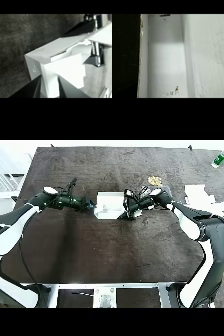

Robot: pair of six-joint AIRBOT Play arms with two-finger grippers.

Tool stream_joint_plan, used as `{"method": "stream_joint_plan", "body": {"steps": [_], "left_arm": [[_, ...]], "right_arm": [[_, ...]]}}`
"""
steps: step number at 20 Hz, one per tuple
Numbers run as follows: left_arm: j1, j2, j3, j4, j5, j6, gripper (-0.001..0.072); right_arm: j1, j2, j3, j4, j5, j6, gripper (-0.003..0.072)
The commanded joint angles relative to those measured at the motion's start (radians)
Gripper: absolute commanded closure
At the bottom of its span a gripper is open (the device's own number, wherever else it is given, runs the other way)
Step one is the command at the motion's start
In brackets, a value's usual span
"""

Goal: Fold the box and place the chain.

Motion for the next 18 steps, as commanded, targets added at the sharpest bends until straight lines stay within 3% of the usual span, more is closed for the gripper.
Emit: {"method": "stream_joint_plan", "body": {"steps": [1, 4, 10, 18], "left_arm": [[-0.037, 0.009, 0.048, 0.169, -0.002, -0.166, 0.0450], [-0.082, 0.010, 0.108, 0.306, 0.004, -0.288, 0.0450], [-0.132, 0.014, 0.167, 0.402, 0.006, -0.447, 0.0450], [-0.172, 0.014, 0.167, 0.431, 0.046, -0.534, 0.0451]], "right_arm": [[0.001, -0.001, 0.000, 0.000, 0.000, 0.000, 0.0210], [0.001, -0.001, 0.000, 0.000, 0.000, 0.000, 0.0210], [0.001, -0.001, 0.000, 0.000, 0.000, 0.000, 0.0210], [0.001, -0.001, 0.000, 0.000, 0.000, 0.000, 0.0210]]}}
